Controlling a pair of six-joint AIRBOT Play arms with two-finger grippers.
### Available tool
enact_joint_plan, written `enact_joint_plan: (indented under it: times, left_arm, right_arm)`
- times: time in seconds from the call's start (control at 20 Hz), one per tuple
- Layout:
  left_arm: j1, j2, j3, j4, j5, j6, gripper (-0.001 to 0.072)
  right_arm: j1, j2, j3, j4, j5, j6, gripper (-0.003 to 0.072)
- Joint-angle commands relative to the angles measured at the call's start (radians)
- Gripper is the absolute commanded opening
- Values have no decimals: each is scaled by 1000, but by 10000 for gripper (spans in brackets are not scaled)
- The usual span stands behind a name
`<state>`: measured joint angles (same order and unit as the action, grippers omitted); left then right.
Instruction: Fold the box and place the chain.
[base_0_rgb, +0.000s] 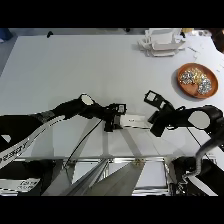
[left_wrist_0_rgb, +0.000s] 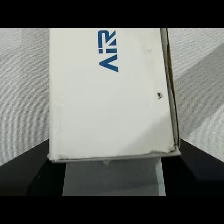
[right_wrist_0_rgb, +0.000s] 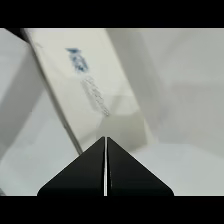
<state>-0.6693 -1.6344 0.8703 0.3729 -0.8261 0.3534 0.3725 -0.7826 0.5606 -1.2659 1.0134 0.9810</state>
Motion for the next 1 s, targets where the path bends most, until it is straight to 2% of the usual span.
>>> enact_joint_plan:
  times: [0.0,0.15,0.35,0.55,0.95]
  left_arm:
    - [1,0,0,1,-1,1,14]
    - [1,0,0,1,0,1,14]
    - [1,0,0,1,-1,1,14]
    - [1,0,0,1,-1,1,14]
    - [1,0,0,1,-1,1,14]
  right_arm:
    - [-131,26,0,-200,120,381,16]
    - [-344,25,0,-242,171,503,16]
    - [-544,23,-40,-256,216,509,16]
    - [-560,23,-100,-291,232,507,16]
    - [-560,24,-99,-282,233,510,17]
